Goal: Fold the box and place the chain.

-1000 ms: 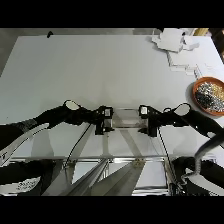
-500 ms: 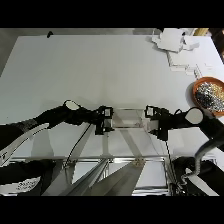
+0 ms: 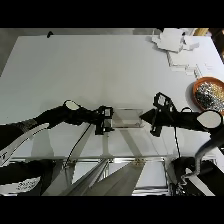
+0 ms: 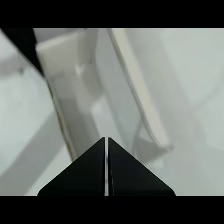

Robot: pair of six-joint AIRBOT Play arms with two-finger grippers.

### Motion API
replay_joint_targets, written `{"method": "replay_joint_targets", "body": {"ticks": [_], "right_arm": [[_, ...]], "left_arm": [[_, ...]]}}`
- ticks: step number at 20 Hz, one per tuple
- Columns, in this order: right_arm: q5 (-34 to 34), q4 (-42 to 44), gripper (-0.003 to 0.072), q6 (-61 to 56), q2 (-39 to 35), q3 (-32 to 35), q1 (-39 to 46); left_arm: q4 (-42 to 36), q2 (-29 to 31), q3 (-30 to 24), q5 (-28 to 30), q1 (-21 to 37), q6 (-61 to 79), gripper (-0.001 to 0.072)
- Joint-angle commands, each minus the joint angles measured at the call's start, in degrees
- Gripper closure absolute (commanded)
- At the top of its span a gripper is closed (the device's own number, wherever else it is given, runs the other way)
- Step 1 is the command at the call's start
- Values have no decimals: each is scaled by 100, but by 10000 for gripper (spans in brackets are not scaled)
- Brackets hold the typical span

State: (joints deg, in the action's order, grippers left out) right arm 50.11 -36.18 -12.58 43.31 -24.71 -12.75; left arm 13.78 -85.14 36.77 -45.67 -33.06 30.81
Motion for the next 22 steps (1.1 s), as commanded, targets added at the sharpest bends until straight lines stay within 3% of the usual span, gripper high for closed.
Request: {"method": "replay_joint_targets", "body": {"ticks": [1,3,5,11,16,22], "right_arm": [[-970,1620,665,671,778,-4,-4],[-1786,2118,665,669,1388,-4,-4],[-2166,2229,665,667,1875,-4,-4],[-1919,2076,665,662,2498,-9,-2],[-1237,1696,665,636,1814,-26,-2],[-66,-634,664,205,-229,-28,-2]], "left_arm": [[2,-2,2,0,0,2,431],[0,-2,2,0,0,2,431],[2,-2,2,0,0,2,431],[2,-2,2,0,0,2,431],[0,-2,2,2,0,2,431],[0,-2,2,0,0,2,431]]}}
